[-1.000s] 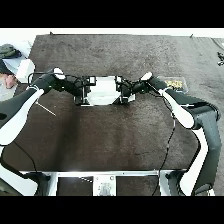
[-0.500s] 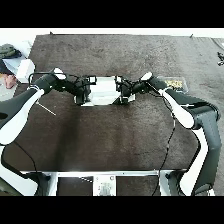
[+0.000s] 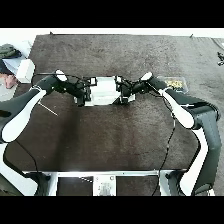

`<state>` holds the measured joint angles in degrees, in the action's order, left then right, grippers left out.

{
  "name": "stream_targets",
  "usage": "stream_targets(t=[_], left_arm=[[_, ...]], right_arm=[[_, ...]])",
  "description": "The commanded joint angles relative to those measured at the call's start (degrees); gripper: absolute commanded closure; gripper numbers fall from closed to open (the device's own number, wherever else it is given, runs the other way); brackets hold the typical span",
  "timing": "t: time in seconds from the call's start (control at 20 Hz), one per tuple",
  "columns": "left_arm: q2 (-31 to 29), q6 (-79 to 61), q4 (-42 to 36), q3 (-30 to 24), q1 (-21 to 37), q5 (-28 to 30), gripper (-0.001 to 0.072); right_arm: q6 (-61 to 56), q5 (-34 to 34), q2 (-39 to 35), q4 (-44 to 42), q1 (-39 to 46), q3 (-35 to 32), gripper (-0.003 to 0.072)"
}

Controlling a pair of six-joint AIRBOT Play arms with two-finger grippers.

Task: Fold the box and place the chain.

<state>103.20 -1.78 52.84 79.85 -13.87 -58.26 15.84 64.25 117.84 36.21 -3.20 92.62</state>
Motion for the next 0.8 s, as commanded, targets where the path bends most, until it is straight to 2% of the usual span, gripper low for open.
stream_targets(t=[0.0,0.3,0.35,0.4,0.55,0.6,0.65,0.75], left_arm=[[0.26,-2.12,-3.76,0.02,-0.02,0.07,0.0657],[0.28,-6.03,-7.23,0.02,-0.02,-0.96,0.0656],[0.35,-6.16,-7.23,0.02,-0.02,-1.01,0.0605],[0.39,-6.25,-7.23,0.02,-0.02,-1.22,0.0512],[0.46,-6.27,-8.37,0.02,-0.02,-1.2,0.0506],[0.63,-6.32,-8.83,0.02,-0.02,-1.18,0.0262],[0.74,-6.25,-9.6,0.02,-0.02,-0.87,0.0098],[0.87,-6.23,-9.62,0.02,-0.02,-0.74,0.0094]], right_arm=[[0.04,0.0,0.02,-0.02,-0.04,-0.02,0.0318],[0.04,0.0,0.02,-0.02,-0.04,-0.02,0.0318],[0.04,0.02,0.02,-0.02,-0.04,-0.02,0.0318],[0.04,0.0,0.02,-0.02,-0.04,-0.02,0.0318],[0.04,0.0,0.02,-0.02,-0.04,-0.02,0.0319],[0.04,0.0,0.02,-0.02,-0.04,-0.02,0.0318],[0.04,0.0,0.02,-0.02,-0.04,-0.02,0.0318],[0.04,0.02,0.02,-0.02,-0.04,-0.02,0.0318]])
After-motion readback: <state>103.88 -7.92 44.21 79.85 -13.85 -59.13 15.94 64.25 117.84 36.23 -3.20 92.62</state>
